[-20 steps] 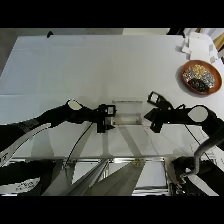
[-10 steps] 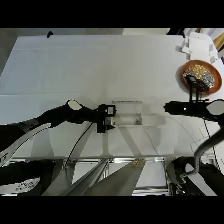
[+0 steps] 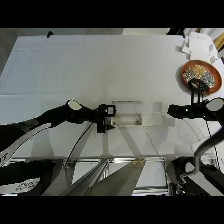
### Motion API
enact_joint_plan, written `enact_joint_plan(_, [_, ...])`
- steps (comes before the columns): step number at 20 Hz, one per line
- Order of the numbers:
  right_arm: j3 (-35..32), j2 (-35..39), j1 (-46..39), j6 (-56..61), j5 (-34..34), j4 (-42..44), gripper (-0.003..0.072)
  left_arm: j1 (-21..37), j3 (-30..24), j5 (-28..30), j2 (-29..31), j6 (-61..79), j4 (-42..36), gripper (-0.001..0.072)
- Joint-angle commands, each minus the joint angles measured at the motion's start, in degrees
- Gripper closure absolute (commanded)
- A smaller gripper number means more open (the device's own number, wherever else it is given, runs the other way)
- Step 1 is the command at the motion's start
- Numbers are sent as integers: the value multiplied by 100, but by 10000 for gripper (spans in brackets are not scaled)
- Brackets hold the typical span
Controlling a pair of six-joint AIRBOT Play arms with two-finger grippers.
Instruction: Fold the box and place the chain.
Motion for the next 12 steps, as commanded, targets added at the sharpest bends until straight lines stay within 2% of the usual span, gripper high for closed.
enact_joint_plan(1, [2,-214,179,20,37,-262,672,0,4,0,2,2,2,439])
enact_joint_plan(8, [0,-474,824,-28,105,-131,672,0,4,2,2,2,2,439])
enact_joint_plan(12, [0,-472,1038,-284,494,411,672,0,4,2,2,2,2,439])
